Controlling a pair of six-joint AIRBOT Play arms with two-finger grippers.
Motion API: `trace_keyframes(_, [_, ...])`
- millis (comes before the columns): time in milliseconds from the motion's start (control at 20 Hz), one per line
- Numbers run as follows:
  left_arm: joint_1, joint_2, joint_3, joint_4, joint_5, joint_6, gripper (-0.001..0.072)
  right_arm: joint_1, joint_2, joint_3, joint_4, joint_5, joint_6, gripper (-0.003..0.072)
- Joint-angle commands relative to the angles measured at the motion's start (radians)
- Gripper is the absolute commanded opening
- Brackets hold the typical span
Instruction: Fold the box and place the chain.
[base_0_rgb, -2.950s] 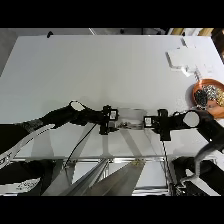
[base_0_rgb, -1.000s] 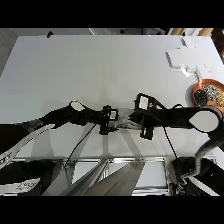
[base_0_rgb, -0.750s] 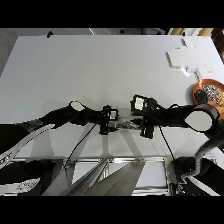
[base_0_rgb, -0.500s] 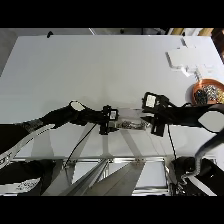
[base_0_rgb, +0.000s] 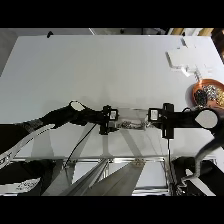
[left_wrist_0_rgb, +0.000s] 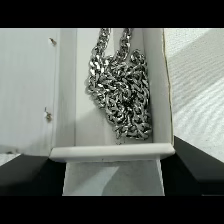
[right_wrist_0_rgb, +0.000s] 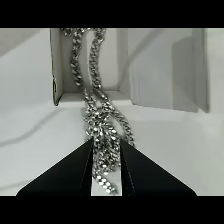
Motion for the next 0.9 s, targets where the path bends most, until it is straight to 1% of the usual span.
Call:
trace_keyframes(0, [0.000,0.001,0.000,0.000,0.000,0.000,0.0270,-0.006,-0.043,-0.040,0.065,-0.063,-0.105,0.0182])
trace_keyframes(100, [0.000,0.001,0.000,0.000,0.000,0.000,0.0270,-0.006,-0.066,-0.040,0.099,-0.064,-0.133,0.0181])
trace_keyframes(250, [0.000,0.001,0.000,0.000,0.000,0.000,0.0270,-0.006,-0.098,-0.040,0.109,-0.064,-0.133,0.0181])
trace_keyframes(650, [0.000,0.001,0.000,0.000,0.000,0.000,0.0270,-0.006,-0.119,-0.041,0.161,-0.060,-0.132,0.0177])
trace_keyframes(700, [0.000,0.001,0.000,0.000,0.000,0.000,0.0270,-0.006,-0.127,-0.041,0.161,-0.063,-0.132,0.0157])
trace_keyframes(800, [0.000,0.001,0.000,0.000,0.000,0.000,0.0270,-0.006,-0.135,-0.041,0.161,-0.065,-0.132,0.0142])
trace_keyframes(850, [0.000,0.000,0.000,0.000,0.000,0.000,0.0270,-0.006,-0.135,-0.041,0.161,-0.065,-0.131,0.0042])
